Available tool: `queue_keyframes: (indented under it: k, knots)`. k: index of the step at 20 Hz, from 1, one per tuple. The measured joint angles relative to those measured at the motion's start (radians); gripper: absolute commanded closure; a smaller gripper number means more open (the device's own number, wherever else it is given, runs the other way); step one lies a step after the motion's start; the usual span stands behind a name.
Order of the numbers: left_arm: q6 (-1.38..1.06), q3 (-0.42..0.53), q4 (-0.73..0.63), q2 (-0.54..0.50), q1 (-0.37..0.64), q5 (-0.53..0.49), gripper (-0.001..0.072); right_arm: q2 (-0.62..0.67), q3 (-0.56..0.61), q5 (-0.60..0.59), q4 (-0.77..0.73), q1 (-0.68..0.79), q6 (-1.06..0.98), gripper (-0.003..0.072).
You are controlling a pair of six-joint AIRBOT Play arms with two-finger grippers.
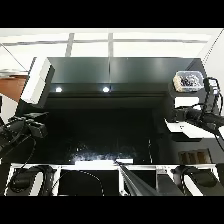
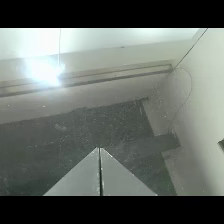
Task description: Fold the box and place the chain.
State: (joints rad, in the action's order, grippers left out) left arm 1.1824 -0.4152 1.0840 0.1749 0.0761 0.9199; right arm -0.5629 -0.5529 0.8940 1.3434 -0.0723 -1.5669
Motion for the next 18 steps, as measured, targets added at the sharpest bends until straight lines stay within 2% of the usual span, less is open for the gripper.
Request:
queue_keyframes:
  k: [11, 18]
  knots:
    - [0.0, 0.0, 0.0, 0.0, 0.0, -0.003, 0.0678, 0.0, 0.0, 0.0, 0.0, 0.0, 0.0, 0.065]
    - [0.0, 0.0, -0.055, 0.0, 0.0, -0.099, 0.0677, 0.0, 0.0, -0.01, -0.003, 0.0, 0.0, 0.065]
